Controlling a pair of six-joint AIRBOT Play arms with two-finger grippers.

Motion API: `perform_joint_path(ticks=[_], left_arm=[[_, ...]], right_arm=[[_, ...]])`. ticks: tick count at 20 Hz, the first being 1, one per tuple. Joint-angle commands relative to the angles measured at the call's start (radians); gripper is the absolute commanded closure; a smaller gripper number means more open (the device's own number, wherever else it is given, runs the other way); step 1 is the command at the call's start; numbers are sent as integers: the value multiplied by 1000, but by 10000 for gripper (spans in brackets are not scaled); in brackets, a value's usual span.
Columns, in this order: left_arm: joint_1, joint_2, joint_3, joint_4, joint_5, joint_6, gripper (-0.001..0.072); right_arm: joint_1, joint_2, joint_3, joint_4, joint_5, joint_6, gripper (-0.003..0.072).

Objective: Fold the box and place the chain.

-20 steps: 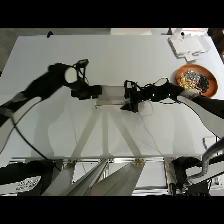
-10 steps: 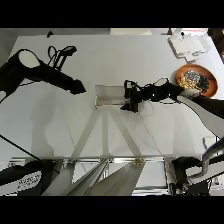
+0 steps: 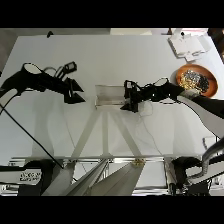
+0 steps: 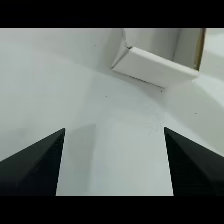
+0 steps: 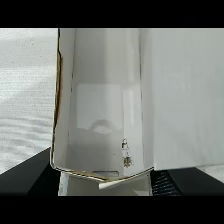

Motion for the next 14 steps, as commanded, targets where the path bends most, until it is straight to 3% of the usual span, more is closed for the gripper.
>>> perform_joint_path(ticks=[1,6,14], left_arm=[[-35,-73,-8,-80,8,250,14],[-71,-79,-8,-140,-2,394,13],[-88,-80,-8,-197,-16,394,12]], right_arm=[[0,1,1,0,0,0,228],[0,1,1,0,0,0,228],[0,1,1,0,0,0,228]])
